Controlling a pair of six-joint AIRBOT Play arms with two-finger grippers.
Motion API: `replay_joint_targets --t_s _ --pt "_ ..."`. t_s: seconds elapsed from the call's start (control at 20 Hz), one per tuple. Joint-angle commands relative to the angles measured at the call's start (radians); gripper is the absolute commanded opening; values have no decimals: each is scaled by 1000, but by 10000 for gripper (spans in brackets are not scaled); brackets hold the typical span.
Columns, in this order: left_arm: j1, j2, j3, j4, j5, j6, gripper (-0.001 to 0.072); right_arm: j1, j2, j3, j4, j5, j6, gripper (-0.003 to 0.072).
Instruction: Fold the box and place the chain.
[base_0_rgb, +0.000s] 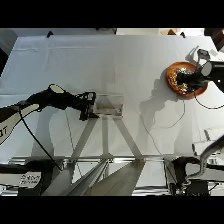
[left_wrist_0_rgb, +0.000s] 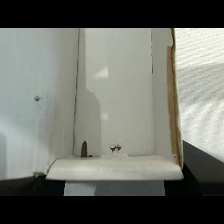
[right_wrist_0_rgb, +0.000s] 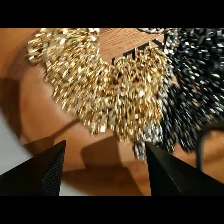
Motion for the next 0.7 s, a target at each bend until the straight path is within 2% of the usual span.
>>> replay_joint_targets --t_s 0.0,0.15,0.2,0.25,0.3,0.4,0.65 --pt "0 0 0 0 0 0 209 -17 -98 9 29 -70 -1 567" --pt "0 0 0 0 0 0 209 -17 -140 12 28 -132 -1 553" --pt "0 0 0 0 0 0 209 -17 -143 12 28 -151 -1 528" --pt "0 0 0 0 0 0 209 -17 -143 12 28 -155 -1 461" --pt "0 0 0 0 0 0 209 -17 -142 12 27 -150 -3 359" --pt "0 0 0 0 0 0 209 -17 -141 12 21 -136 -13 17" --pt "0 0 0 0 0 0 209 -16 -70 12 16 -95 -66 14"
